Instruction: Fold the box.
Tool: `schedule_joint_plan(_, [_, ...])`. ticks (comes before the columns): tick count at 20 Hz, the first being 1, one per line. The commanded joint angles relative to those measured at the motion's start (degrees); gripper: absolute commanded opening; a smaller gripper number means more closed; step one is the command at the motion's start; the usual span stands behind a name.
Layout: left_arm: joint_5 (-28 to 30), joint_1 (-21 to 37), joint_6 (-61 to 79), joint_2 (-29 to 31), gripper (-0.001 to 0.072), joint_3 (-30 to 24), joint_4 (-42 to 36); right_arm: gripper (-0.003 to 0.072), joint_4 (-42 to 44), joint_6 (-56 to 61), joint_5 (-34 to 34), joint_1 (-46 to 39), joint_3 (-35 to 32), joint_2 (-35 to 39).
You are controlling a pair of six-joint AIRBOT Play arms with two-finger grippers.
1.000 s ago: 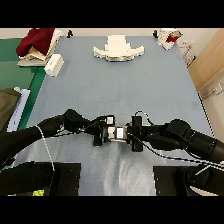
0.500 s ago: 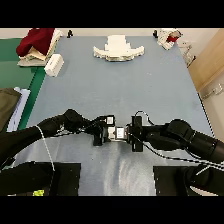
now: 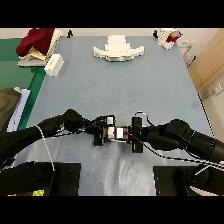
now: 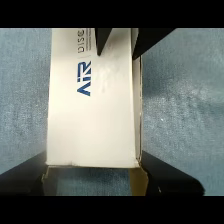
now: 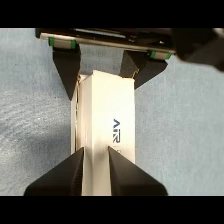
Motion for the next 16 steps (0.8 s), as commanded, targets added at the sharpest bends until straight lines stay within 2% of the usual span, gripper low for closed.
schedule_joint_plan(1, [0.0,0.0,0.0,0.0,0.0419,0.0,0.0,0.0249,0.0,0.1,-0.2,0.0,0.0,0.2])
schedule_joint_plan(3, [0.0,0.0,0.0,0.0,0.0419,0.0,0.0,0.0252,0.0,0.1,0.0,0.0,0.0,0.9])
schedule_joint_plan(4, [0.0,0.0,0.0,0.0,0.0419,0.0,0.0,0.0307,0.0,0.1,0.0,0.0,0.0,1.5])
schedule_joint_plan(5, [0.0,0.0,0.0,0.0,0.0419,0.0,0.0,0.0447,0.0,0.1,0.0,0.0,0.0,2.0])
schedule_joint_plan(10, [0.0,0.0,0.0,0.0,0.0419,0.0,0.0,0.0459,0.3,0.8,0.5,0.0,0.0,4.9])
schedule_joint_plan(13, [0.0,0.0,0.0,0.0,0.0419,0.0,0.0,0.0449,4.6,7.0,2.3,0.0,0.0,7.2])
schedule_joint_plan(14, [0.0,0.0,0.0,0.0,0.0419,0.0,0.0,0.0341,7.1,10.3,3.4,-0.2,0.0,7.8])
schedule_joint_plan(15, [0.0,0.0,0.0,0.0,0.0419,0.0,0.0,0.0168,9.0,13.5,4.9,-0.7,-0.2,8.1])
schedule_joint_plan(16, [0.0,0.0,0.0,0.0,0.0419,0.0,0.0,0.0028,10.8,17.0,7.5,-1.1,-1.0,8.3])
